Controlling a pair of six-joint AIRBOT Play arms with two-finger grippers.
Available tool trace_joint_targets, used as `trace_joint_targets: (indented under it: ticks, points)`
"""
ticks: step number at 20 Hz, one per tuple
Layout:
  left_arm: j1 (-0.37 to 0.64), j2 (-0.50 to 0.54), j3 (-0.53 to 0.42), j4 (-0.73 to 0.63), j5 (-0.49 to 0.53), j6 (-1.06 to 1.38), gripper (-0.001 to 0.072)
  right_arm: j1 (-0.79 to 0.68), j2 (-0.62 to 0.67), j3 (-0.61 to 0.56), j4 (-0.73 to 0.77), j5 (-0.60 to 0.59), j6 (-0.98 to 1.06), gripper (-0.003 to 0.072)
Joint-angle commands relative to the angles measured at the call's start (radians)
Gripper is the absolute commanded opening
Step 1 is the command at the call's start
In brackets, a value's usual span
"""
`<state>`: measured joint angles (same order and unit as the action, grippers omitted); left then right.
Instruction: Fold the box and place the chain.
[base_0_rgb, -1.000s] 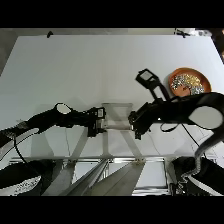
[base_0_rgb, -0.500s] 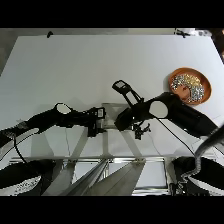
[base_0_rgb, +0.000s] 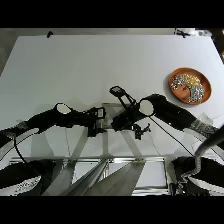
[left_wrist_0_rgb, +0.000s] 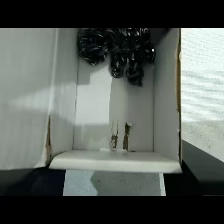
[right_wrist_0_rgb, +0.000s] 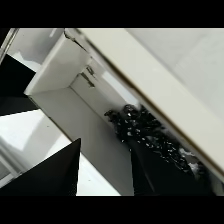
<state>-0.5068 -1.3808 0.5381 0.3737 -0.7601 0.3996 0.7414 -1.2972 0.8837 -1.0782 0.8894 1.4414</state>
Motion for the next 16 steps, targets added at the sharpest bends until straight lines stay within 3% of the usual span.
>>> trace_joint_targets:
  ticks: [1, 7, 8, 9, 11, 13, 16]
  points:
    - [0.0, 0.0, 0.0, 0.0, 0.0, 0.0, 0.0143, 0.0, 0.024, 0.003, 0.008, 0.042, 0.002, 0.0349]
    - [0.0, 0.0, 0.0, 0.0, 0.0, 0.0, 0.0143, 0.0, 0.237, 0.034, -0.231, 0.262, 0.034, 0.0349]
    - [0.0, 0.0, 0.0, 0.0, 0.0, 0.0, 0.0143, 0.0, 0.264, 0.034, -0.3, 0.327, 0.045, 0.038]
    - [0.0, 0.0, 0.0, 0.0, 0.0, 0.0, 0.0143, 0.0, 0.278, 0.033, -0.356, 0.386, 0.045, 0.0471]
    - [0.0, 0.0, 0.0, 0.0, 0.0, 0.0, 0.0143, 0.0, 0.282, 0.013, -0.402, 0.448, 0.019, 0.0488]
    - [0.0, 0.0, 0.0, 0.0, 0.0, 0.0, 0.0143, 0.0, 0.282, -0.044, -0.386, 0.394, -0.039, 0.0488]
    - [0.0, 0.0, 0.0, 0.0, 0.0, 0.0, 0.0143, 0.0, 0.282, -0.158, -0.393, 0.2, -0.047, 0.0488]
